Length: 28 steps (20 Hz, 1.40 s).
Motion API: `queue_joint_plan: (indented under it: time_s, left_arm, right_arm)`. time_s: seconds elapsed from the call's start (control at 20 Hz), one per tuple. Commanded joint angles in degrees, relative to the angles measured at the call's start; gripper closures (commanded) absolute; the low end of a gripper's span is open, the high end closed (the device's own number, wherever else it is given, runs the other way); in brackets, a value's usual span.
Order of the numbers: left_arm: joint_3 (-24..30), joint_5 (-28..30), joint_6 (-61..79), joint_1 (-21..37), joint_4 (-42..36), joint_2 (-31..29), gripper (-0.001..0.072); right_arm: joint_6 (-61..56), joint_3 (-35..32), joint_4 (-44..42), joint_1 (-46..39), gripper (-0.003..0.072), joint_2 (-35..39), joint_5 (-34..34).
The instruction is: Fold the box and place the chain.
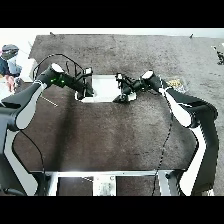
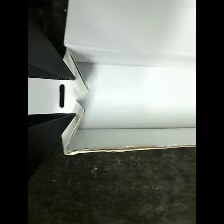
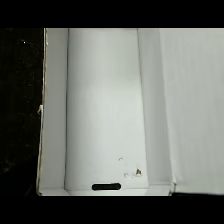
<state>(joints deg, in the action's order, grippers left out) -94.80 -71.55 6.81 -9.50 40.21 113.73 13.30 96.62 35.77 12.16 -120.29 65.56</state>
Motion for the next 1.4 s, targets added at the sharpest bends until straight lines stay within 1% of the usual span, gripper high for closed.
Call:
queue_joint_plan:
  time_s: [0.0, 0.1, 0.3, 0.5, 0.55, 0.6, 0.65, 0.7, 0.75, 1.1, 1.15, 1.2, 1.25, 1.35]
  left_arm:
    - [0.02, -0.22, 2.36, -0.04, -4.79, -0.04, 0.0483]
    - [0.09, -0.2, 2.51, -0.04, -4.11, -0.04, 0.0482]
    - [2.05, 0.28, 3.1, -0.04, -4.02, -0.04, 0.0482]
    - [2.14, 0.09, 3.8, -0.04, -4.24, -0.04, 0.0479]
    - [2.14, 0.04, 3.78, -0.04, -4.22, -0.04, 0.0437]
    - [2.14, -0.04, 3.78, -0.04, -4.22, -0.04, 0.0367]
    - [2.14, -0.02, 3.76, -0.04, -4.22, -0.04, 0.0241]
    - [2.14, 0.0, 3.76, -0.04, -4.22, -0.04, 0.0139]
    - [2.14, 0.09, 3.74, -0.04, -4.22, -0.04, 0.0089]
    - [2.14, 0.22, 2.64, -0.02, -3.06, -0.04, 0.0095]
    - [2.14, 0.22, 2.64, -0.02, -3.17, -0.04, 0.0099]
    - [2.14, 0.13, 2.64, -0.04, -3.17, -0.04, 0.0261]
    - [2.14, 0.15, 2.64, -0.02, -3.15, -0.04, 0.0392]
    - [2.14, 0.11, 2.62, -0.02, -3.1, -0.04, 0.0597]
  right_arm:
    - [0.0, 0.02, -0.02, 0.04, 0.0245, 0.04, 0.0]
    - [0.0, 0.02, -0.02, 0.04, 0.0245, 0.04, 0.0]
    - [0.0, 0.02, -0.02, 0.04, 0.0245, 0.04, 0.0]
    - [0.0, 0.04, -0.02, 0.04, 0.0245, 0.04, 0.0]
    - [0.0, 0.02, -0.02, 0.04, 0.0245, 0.04, 0.0]
    - [0.0, 0.02, -0.02, 0.04, 0.0245, 0.04, 0.0]
    - [0.0, 0.02, -0.02, 0.04, 0.0245, 0.04, 0.0]
    - [0.0, 0.02, -0.02, 0.04, 0.0245, 0.04, 0.0]
    - [0.0, 0.02, -0.02, 0.04, 0.0245, 0.04, 0.0]
    - [0.0, 0.02, 0.0, 0.04, 0.0245, 0.04, 0.0]
    - [0.0, 0.02, -0.02, 0.04, 0.0245, 0.04, 0.0]
    - [0.0, 0.02, 0.0, 0.04, 0.0245, 0.04, 0.0]
    - [0.0, 0.02, -0.02, 0.04, 0.0245, 0.04, 0.0]
    - [0.0, 0.02, 0.0, 0.04, 0.0245, 0.04, 0.0]
